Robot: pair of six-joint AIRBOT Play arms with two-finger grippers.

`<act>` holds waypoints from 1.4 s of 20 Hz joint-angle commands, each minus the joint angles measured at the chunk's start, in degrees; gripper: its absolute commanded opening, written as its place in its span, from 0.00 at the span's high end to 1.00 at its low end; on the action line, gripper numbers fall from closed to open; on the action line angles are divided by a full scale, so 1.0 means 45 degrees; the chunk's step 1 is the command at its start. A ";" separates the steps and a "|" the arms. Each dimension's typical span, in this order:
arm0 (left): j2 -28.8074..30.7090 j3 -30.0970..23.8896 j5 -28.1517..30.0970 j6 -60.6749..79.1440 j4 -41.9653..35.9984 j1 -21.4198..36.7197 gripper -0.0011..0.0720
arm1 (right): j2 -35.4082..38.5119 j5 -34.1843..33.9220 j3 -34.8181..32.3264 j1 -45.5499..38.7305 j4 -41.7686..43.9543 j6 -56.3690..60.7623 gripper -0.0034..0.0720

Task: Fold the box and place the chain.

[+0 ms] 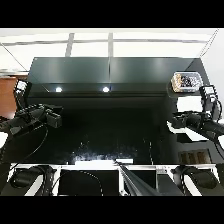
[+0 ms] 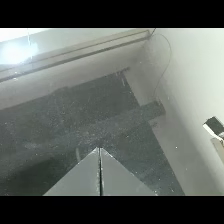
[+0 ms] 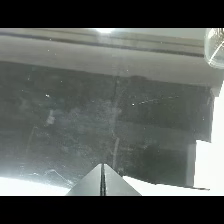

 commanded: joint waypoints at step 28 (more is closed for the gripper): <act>-0.1447 0.0010 0.4988 -0.0233 -0.1049 -0.0034 0.02 | -0.4731 -0.2035 0.4216 -0.6373 -0.5615 0.5945 0.00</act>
